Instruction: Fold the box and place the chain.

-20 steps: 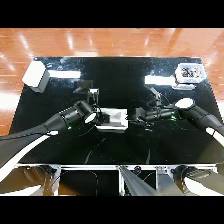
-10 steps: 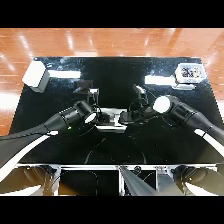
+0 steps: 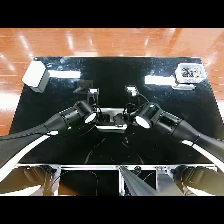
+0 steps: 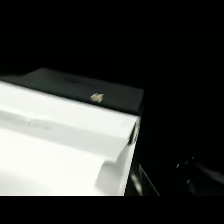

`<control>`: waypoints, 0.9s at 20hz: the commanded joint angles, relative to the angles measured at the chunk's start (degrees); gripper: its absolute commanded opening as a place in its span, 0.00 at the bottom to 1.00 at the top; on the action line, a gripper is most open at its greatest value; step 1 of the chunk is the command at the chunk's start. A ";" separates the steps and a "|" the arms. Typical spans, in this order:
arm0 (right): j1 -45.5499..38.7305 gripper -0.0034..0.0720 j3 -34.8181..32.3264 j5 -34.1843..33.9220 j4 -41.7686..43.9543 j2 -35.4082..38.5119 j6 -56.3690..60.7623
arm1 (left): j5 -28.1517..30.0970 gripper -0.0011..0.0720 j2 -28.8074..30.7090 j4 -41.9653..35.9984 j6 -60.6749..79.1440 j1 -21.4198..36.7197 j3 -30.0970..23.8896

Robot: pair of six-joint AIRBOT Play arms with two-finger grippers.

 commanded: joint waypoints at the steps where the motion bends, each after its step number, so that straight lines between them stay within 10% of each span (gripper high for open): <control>1: 1.05 0.78 1.03 0.72 -3.93 -2.54 3.67 | 0.00 0.04 -0.02 0.00 0.11 -0.02 0.00; 17: 0.74 0.76 2.64 1.20 -4.15 -8.02 2.78 | -0.02 0.04 -0.02 0.02 0.11 -0.02 0.00; 18: 0.74 0.64 2.64 1.03 -4.13 -8.15 2.69 | 0.00 0.04 -0.02 0.02 0.11 -0.02 0.00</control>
